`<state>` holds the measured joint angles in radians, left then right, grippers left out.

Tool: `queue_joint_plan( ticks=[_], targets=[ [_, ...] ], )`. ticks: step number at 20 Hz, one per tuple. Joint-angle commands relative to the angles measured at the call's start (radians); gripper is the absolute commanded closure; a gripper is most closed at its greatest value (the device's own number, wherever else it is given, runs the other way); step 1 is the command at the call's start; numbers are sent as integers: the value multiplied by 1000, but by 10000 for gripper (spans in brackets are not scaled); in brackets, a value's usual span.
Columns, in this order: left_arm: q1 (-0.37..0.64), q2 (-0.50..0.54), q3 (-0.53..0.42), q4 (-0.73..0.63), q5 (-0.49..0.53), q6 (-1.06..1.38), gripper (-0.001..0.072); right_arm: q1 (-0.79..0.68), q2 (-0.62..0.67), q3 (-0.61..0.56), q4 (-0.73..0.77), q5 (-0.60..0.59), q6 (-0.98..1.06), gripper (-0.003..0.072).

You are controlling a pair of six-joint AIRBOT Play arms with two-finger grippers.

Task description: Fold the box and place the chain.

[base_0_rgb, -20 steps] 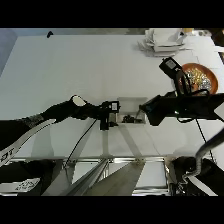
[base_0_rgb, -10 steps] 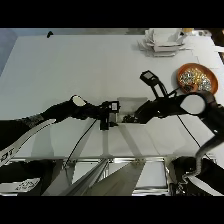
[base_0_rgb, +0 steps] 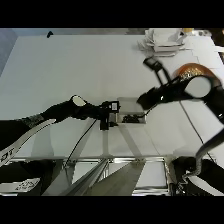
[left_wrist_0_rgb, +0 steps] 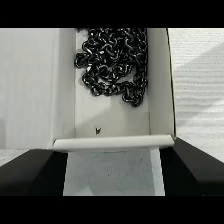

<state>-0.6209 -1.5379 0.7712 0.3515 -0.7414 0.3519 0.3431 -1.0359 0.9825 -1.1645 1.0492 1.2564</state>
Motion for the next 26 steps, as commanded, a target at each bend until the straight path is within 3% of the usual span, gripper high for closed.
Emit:
queue_joint_plan(
  ticks=[1,4,9,11,16,26],
  targets=[
    [0,0,0,0,0,0,505,-133,-20,73,-9,-55,18,477],
    [0,0,0,0,0,0,505,-232,-124,73,-49,-57,36,533],
    [0,0,0,0,0,0,505,-254,-342,72,-261,-56,135,542],
    [0,0,0,0,0,0,505,-254,-396,72,-302,-56,136,319],
    [0,0,0,0,0,0,505,-254,-449,66,-336,-36,215,372],
    [0,0,0,0,0,0,505,-254,-505,43,-347,-16,259,402]
  ],
)
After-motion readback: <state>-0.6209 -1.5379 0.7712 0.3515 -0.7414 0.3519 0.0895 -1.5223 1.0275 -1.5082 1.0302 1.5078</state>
